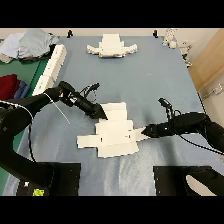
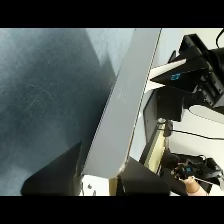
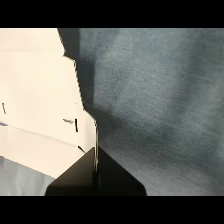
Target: Fold the box.
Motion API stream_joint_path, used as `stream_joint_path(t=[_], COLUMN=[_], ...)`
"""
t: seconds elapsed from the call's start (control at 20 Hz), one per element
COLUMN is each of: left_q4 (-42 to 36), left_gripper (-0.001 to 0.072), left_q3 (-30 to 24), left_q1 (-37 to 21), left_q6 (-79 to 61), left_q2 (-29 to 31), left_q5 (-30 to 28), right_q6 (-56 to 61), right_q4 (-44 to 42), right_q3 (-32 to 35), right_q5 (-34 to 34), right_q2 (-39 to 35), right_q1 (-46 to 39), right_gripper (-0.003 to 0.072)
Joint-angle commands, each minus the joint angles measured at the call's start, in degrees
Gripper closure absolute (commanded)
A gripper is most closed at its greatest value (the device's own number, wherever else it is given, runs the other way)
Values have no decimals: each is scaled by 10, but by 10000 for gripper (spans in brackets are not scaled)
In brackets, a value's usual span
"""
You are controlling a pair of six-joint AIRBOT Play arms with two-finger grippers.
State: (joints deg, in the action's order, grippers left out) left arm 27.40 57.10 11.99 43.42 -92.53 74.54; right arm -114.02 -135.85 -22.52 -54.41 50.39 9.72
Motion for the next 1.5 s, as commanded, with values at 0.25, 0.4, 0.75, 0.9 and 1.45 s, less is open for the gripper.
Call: stream_joint_path(t=[0.25, 0.4, 0.75, 0.9, 1.45], left_q4=[0, 0, -17, -17, -62], left_gripper=[607, 695, 698, 702, 703], left_q3=[3, 11, 21, 23, -178], left_q1=[2, 2, 2, 11, 132], left_q6=[-43, -56, -126, -257, -544], left_q2=[-12, -19, -19, 14, 265], left_q5=[35, 50, 55, 53, -227], right_q6=[0, 0, 6, 110, 243], right_q4=[2, 2, 77, 228, 323], right_q3=[0, 0, -10, -39, -154], right_q5=[-1, -1, 6, 16, 17], right_q2=[0, 0, 0, 0, 0], right_q1=[0, 0, -1, -1, -1], right_gripper=[683, 683, 280, 280, 280])
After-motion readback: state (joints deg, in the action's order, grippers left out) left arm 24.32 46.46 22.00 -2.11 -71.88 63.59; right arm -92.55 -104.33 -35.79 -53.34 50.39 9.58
